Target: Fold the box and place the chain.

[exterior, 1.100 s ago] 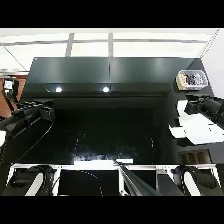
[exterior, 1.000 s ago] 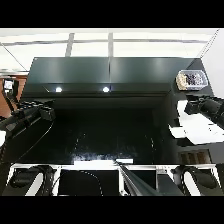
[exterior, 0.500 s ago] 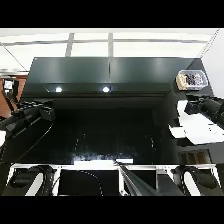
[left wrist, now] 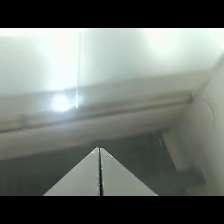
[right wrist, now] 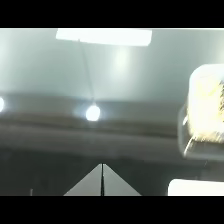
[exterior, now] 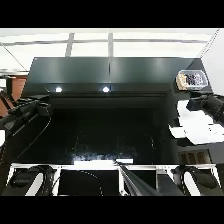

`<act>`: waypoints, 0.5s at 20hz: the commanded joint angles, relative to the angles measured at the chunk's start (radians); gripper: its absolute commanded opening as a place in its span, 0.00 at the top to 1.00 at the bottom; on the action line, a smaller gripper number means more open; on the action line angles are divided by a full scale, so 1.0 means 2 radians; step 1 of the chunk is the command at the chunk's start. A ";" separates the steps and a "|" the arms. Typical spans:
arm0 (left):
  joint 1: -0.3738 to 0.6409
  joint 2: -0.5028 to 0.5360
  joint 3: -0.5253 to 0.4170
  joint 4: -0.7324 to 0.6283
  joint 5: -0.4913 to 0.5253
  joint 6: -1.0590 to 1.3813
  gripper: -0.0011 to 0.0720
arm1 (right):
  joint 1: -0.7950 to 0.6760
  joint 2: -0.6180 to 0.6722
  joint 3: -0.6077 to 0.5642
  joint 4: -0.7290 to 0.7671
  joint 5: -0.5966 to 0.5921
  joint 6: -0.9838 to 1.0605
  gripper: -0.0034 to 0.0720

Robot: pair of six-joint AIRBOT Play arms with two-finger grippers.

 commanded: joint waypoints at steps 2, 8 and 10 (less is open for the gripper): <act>0.000 -0.007 0.000 -0.066 0.055 0.000 0.95 | 0.000 0.000 0.000 0.040 -0.146 0.002 0.95; -0.018 -0.051 0.002 -0.091 0.037 0.001 0.02 | -0.194 -0.122 0.063 0.027 -0.166 0.043 0.60; -0.031 -0.052 0.002 -0.084 0.019 0.002 0.02 | -0.309 -0.212 0.117 -0.001 -0.013 0.043 0.00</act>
